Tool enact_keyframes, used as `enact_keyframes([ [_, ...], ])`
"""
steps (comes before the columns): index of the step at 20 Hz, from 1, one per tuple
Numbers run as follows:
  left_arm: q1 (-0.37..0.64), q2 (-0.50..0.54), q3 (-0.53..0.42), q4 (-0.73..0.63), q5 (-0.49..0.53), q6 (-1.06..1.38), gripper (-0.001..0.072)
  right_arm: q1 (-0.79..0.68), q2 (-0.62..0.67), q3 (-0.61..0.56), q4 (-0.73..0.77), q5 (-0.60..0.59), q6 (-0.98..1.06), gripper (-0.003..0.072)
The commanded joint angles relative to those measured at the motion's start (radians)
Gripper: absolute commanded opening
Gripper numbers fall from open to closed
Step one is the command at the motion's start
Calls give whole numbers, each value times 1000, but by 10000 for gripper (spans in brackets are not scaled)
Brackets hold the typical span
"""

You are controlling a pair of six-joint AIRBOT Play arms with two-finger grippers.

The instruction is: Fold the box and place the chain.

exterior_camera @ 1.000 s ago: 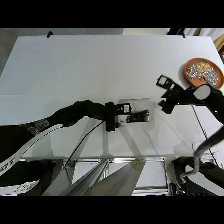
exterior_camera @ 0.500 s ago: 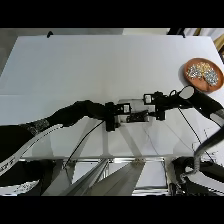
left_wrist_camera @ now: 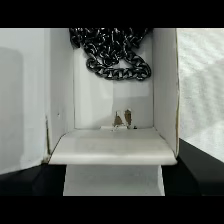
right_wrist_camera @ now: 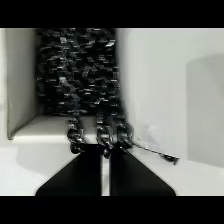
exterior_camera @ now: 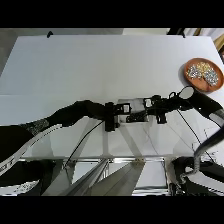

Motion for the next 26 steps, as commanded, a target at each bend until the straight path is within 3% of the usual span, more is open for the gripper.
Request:
enact_keyframes([
  [1,0,0,0,0,-2,1,152,0,2,-1,-38,21,-2,12],
  [9,0,0,0,0,-2,1,152,-47,95,-1,-101,23,103,12],
  [13,0,0,0,0,-2,1,152,-87,180,-1,-89,95,104,12],
  [20,0,0,0,0,-2,1,152,-84,322,-2,121,288,100,12],
  [24,0,0,0,0,-2,1,152,1,366,-2,214,296,100,12],
  [26,0,0,0,0,-2,1,152,75,365,-10,217,235,101,12],
])
